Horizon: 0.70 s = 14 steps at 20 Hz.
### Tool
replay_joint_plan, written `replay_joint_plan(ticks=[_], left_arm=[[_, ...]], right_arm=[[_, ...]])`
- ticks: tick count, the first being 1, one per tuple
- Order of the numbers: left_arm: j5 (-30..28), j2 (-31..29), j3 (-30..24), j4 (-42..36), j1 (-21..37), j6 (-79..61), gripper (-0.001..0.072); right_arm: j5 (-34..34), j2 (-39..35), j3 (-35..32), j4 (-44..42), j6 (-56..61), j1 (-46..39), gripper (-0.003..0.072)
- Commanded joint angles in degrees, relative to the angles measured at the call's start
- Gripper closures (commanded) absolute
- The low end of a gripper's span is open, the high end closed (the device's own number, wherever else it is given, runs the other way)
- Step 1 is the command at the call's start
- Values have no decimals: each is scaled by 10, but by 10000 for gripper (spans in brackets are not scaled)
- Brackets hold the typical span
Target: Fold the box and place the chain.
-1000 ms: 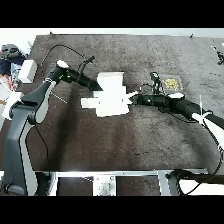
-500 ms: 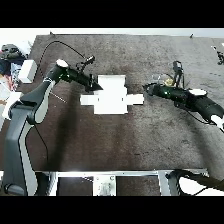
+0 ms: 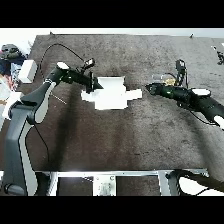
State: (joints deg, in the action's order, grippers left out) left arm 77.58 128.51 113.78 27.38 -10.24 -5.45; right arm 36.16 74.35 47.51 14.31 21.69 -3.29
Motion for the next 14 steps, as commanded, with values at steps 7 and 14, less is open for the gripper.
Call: replay_joint_plan(ticks=[7,14], left_arm=[[-9,5,-15,26,-1,-25,698],[-2,5,-15,21,-1,-25,697]], right_arm=[[0,0,0,14,-122,36,399],[49,17,0,13,-369,42,201]])
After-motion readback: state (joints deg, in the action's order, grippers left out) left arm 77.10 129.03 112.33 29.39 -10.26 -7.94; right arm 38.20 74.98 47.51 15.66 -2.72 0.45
